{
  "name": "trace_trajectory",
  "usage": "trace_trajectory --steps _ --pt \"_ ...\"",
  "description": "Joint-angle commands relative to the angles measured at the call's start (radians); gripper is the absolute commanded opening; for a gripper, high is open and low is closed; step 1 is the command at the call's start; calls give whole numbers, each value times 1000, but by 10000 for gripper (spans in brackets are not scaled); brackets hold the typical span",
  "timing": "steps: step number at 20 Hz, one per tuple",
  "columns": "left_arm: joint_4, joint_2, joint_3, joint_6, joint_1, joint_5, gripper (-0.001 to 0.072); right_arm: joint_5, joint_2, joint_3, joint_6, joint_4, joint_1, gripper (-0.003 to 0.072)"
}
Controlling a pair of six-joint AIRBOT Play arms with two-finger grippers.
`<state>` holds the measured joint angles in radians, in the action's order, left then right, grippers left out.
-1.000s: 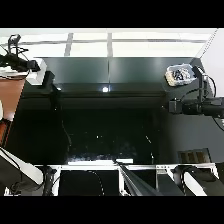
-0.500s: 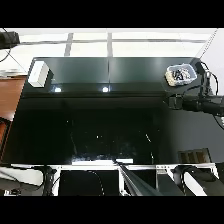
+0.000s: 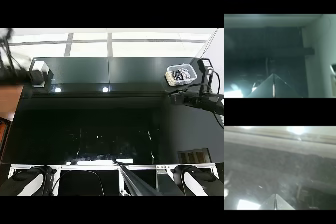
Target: Fold the box and place the chain.
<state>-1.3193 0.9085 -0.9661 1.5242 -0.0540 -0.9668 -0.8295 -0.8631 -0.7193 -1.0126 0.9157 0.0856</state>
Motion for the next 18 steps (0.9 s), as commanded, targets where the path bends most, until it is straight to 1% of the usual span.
trace_trajectory --steps 1,2,5,18 --pt "19 -217 344 36 -55 171 21 -13 -5 28 7 99 0 17" --pt "13 -250 369 35 -53 173 21 -20 -5 28 7 98 0 17" --pt "15 -297 372 35 -51 172 21 -19 -5 28 7 98 0 17" --pt "26 -299 372 35 -51 174 21 -20 -5 28 7 98 0 17"
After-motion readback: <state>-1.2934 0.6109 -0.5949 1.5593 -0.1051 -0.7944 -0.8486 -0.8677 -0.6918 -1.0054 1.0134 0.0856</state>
